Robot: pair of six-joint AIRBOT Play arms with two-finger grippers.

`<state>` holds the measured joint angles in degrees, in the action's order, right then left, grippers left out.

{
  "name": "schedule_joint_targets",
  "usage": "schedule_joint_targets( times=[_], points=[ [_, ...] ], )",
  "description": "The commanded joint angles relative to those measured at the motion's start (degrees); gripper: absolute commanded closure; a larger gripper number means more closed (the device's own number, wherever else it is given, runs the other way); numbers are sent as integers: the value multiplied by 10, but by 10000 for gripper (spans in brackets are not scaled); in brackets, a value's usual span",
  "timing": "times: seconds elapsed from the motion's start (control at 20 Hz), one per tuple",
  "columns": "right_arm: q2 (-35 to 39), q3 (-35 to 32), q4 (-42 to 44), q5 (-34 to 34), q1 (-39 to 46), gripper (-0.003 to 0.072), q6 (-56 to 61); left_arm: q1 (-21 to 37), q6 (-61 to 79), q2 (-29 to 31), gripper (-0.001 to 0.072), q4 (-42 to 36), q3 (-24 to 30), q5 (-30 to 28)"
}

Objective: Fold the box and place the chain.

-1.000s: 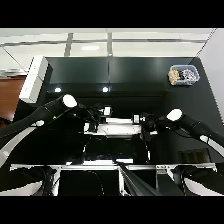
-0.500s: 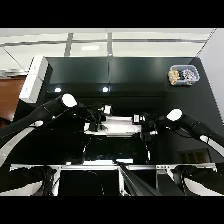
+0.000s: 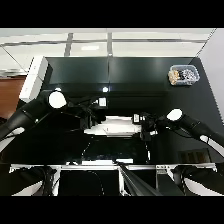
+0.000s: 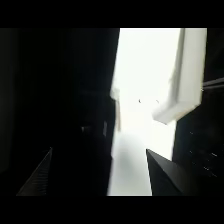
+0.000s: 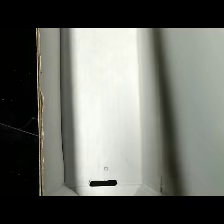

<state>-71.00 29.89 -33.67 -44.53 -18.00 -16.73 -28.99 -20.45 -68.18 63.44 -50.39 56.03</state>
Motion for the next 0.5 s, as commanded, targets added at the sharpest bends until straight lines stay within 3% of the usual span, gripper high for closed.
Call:
schedule_joint_targets(
  times=[0.0,0.05,0.1,0.2,0.35,0.45],
  points=[
    [0,0,0,-4,0,204,0,0,-165,24,242,15,0,119],
    [0,0,0,-5,0,204,0,0,-173,22,507,-24,3,145],
    [0,0,0,-6,0,210,0,-1,-172,21,672,-76,9,150],
    [0,0,0,-18,0,607,0,-1,-136,20,683,-201,26,133],
    [0,0,0,-26,0,624,0,-1,-87,20,683,-314,44,59],
    [0,0,0,-26,0,624,0,-2,-70,19,684,-324,48,-42]
  ],
)
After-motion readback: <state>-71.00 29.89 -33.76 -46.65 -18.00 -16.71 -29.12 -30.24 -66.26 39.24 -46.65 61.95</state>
